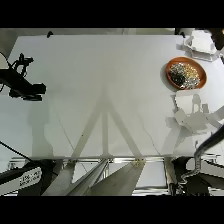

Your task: Fold the box and place the chain.

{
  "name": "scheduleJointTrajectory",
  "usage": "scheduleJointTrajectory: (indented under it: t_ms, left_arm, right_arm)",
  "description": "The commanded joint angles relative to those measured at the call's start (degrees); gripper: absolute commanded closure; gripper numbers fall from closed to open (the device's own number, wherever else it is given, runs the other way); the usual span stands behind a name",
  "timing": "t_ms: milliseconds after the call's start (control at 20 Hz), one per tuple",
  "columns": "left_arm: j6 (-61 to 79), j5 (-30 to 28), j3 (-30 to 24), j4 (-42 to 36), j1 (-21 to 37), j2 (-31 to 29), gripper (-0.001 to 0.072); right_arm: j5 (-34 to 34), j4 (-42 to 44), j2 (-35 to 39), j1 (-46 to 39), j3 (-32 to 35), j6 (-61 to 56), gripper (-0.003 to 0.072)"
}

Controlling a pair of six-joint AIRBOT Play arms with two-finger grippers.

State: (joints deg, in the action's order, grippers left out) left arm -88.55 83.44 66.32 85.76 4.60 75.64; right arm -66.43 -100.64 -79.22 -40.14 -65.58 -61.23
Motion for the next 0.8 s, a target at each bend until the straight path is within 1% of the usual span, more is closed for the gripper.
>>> scheduleJointTrajectory:
  t_ms: [0, 300, 750]
  left_arm:
    - [0.02, 0.00, -0.02, 0.00, 0.04, -0.04, 0.0697]
    - [0.02, 0.00, -0.02, 0.00, 0.04, -0.04, 0.0697]
    - [0.02, 0.00, -0.02, 0.00, 0.04, -0.04, 0.0697]
  right_arm:
    - [0.04, 0.22, -0.04, -0.04, -0.04, 0.04, 0.0139]
    - [-0.44, 0.04, -0.07, -0.04, -0.04, 0.31, 0.0139]
    - [-0.24, -4.94, -0.61, -0.04, -0.04, 0.33, 0.0149]
